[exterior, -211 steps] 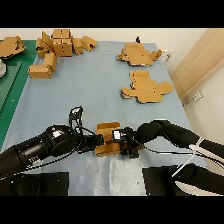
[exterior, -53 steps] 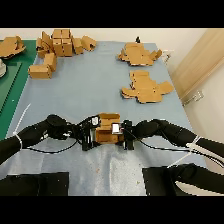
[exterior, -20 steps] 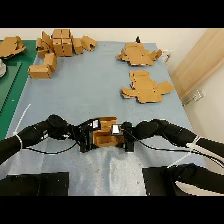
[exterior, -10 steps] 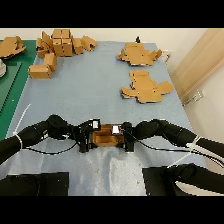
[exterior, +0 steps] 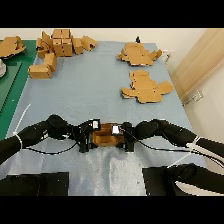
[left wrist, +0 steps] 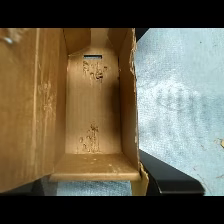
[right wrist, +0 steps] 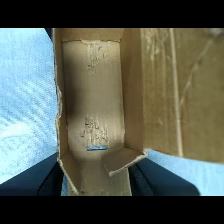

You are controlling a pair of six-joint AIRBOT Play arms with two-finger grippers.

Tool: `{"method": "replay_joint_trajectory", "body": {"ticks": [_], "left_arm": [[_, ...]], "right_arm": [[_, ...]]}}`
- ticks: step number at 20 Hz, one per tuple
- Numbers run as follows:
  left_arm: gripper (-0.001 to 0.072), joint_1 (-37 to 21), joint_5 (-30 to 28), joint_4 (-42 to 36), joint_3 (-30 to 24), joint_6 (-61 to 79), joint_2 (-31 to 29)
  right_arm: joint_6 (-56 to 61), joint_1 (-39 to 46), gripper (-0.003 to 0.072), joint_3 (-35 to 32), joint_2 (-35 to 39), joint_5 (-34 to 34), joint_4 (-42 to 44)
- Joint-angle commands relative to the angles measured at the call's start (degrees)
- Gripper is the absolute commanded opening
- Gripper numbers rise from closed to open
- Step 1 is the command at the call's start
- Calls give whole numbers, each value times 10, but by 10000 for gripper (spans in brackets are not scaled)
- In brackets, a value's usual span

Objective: Fold the box.

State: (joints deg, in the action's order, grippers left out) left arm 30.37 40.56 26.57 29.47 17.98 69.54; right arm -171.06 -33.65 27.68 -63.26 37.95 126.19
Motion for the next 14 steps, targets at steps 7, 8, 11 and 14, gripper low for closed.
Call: {"method": "replay_joint_trajectory", "body": {"ticks": [7,8,11,14], "left_arm": [[426,0,0,0,0,0,0],[426,0,0,0,0,0,0],[426,0,0,0,0,0,0],[426,0,0,0,0,0,0]], "right_arm": [[0,0,571,0,1,-1,0],[0,0,571,0,2,-1,0],[1,4,619,13,10,37,-15],[17,40,720,30,39,89,-25]]}}
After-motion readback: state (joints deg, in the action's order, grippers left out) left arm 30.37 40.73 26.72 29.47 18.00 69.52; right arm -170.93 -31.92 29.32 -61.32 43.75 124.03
